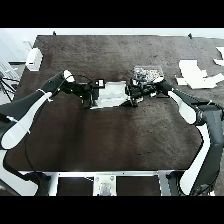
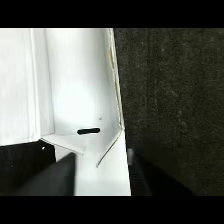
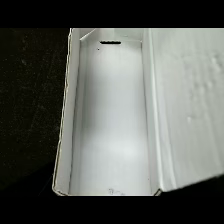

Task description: Fold the box and place the chain.

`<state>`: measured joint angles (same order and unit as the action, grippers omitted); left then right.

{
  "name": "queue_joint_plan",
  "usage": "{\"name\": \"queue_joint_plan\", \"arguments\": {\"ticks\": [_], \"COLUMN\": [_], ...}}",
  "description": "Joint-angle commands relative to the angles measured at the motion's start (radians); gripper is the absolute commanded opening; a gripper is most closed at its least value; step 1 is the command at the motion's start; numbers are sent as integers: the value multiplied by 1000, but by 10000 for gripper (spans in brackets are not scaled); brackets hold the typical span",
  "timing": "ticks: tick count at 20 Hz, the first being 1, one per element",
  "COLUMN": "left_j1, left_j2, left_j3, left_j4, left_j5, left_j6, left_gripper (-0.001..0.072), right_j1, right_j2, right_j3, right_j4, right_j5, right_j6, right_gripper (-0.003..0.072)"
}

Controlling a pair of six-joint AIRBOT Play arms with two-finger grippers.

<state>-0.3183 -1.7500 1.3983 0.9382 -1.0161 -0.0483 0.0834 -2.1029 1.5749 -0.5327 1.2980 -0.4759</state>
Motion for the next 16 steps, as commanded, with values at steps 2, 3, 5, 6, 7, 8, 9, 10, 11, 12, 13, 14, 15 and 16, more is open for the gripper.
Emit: {"name": "queue_joint_plan", "arguments": {"ticks": [2,3,5,6,7,8,9,10,11,12,13,14,15,16], "left_j1": [-1,-1,-1,-1,-1,-1,-1,-1,-1,-1,-1,-1,-1,-1], "left_j2": [-3,-5,-12,-17,-23,-28,-32,-38,-38,-38,-38,-38,-38,-38], "left_j3": [0,0,0,0,0,0,0,0,0,0,0,0,0,0], "left_j4": [-16,-19,-20,-22,-25,-26,-26,-27,-28,-41,-67,-93,-121,-150], "left_j5": [35,37,39,39,46,50,53,59,66,67,76,81,83,81], "left_j6": [-1,5,5,5,5,5,5,5,7,24,48,68,89,110], "left_gripper": [323,323,322,322,322,300,227,227,226,226,226,226,226,226], "right_j1": [0,0,0,0,0,0,0,0,0,0,0,0,0,0], "right_j2": [0,0,0,0,0,0,0,0,0,0,0,0,0,0], "right_j3": [0,0,0,0,0,0,0,0,0,0,0,0,0,0], "right_j4": [0,0,0,0,0,0,0,0,0,0,0,0,0,0], "right_j5": [0,0,0,0,0,0,0,0,0,0,0,0,0,0], "right_j6": [0,0,0,0,0,0,0,0,0,0,0,0,0,0], "right_gripper": [360,360,360,360,360,360,360,360,360,360,360,360,360,360]}}
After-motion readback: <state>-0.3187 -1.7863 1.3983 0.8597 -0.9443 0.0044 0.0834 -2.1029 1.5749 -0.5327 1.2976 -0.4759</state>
